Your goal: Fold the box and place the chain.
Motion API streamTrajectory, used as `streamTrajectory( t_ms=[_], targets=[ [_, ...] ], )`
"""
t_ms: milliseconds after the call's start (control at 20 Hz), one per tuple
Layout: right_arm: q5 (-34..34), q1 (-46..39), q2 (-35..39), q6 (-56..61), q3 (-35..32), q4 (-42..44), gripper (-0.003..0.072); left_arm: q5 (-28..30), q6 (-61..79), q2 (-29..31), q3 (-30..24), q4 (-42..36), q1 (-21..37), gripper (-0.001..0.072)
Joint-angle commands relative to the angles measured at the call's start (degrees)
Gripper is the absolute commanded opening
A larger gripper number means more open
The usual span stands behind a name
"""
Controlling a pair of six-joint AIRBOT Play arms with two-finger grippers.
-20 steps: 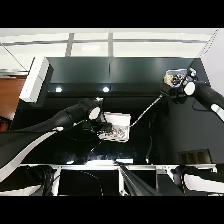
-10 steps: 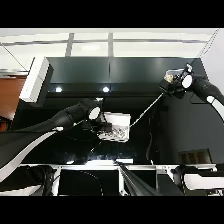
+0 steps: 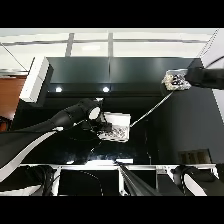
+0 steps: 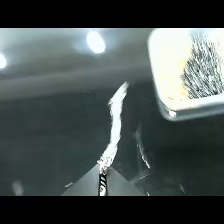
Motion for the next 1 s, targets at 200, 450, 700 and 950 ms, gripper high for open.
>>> streamTrajectory(
  t_ms=[200,450,700,950],
  targets=[
    [22.88,0.07,12.00,-10.01,-1.01,22.71,0.0011,0.07,0.02,0.00,0.04,0.04,0.02,0.0028],
    [24.44,5.22,11.98,-13.38,-1.97,32.35,0.0011,0.04,0.02,0.00,0.04,0.04,0.02,0.0028],
    [13.68,9.27,11.82,-16.63,-1.97,46.88,0.0011,0.04,0.02,0.00,0.04,0.04,0.02,0.0028],
    [8.98,9.35,9.68,-24.96,-1.97,63.82,0.0011,0.07,0.02,0.00,0.04,0.04,0.02,0.0028]
  ],
)
